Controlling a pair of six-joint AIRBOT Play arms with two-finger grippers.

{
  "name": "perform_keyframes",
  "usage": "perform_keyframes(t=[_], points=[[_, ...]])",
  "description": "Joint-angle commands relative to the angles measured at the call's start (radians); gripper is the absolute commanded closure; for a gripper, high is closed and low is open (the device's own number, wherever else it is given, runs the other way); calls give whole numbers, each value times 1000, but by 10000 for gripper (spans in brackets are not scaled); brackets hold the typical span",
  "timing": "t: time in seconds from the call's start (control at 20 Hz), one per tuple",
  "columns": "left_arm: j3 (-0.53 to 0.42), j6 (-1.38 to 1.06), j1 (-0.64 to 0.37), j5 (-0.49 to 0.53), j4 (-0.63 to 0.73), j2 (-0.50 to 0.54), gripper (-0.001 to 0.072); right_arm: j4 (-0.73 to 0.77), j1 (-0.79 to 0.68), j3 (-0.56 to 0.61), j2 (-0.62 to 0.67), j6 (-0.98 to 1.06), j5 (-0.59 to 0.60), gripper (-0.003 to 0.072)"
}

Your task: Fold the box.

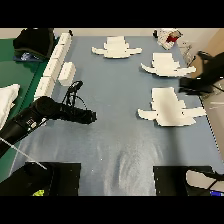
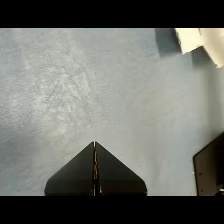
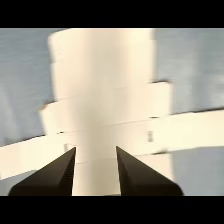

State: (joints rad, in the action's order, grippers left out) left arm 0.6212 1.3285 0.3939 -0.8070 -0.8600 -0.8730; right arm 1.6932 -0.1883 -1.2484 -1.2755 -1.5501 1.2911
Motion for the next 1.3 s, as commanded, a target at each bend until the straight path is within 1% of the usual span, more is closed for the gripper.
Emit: perform_keyframes(t=[0.0, 0.1, 0.15, 0.25, 0.35, 0.45, 0.6, 0.75, 0.85, 0.9, 0.95, 1.0, 1.1, 1.25], points=[[2, -1, -1, 8, 66, 0, 694, -41, -287, -51, -91, -129, 54, 295], [2, -11, -1, 13, 111, 1, 693, 95, -435, -51, -170, -261, 54, 295], [2, -23, -1, 12, 127, 0, 693, 189, -501, -59, -217, -333, 63, 295], [2, -24, -1, 13, 146, 0, 693, 312, -593, -105, -318, -420, 137, 295], [2, -23, -1, 14, 147, 0, 694, 342, -641, -177, -399, -434, 195, 294], [2, -23, -2, 20, 152, 0, 694, 354, -650, -234, -461, -473, 241, 295], [2, -23, -3, 19, 163, 0, 694, 375, -646, -250, -525, -527, 272, 294], [2, -23, -2, 20, 166, 0, 694, 395, -645, -250, -556, -570, 320, 301], [2, -23, -3, 19, 167, 0, 694, 412, -645, -250, -559, -591, 348, 402], [2, -23, -2, 19, 168, 0, 694, 436, -644, -250, -560, -592, 360, 404], [2, -23, -2, 19, 168, 0, 694, 468, -642, -250, -560, -599, 373, 445], [2, -23, -3, 19, 168, 0, 694, 491, -635, -250, -560, -601, 383, 567], [2, -23, -2, 19, 168, 0, 694, 527, -608, -250, -560, -606, 414, 679], [2, -24, -3, 19, 167, 1, 694, 582, -544, -250, -560, -587, 427, 684]])
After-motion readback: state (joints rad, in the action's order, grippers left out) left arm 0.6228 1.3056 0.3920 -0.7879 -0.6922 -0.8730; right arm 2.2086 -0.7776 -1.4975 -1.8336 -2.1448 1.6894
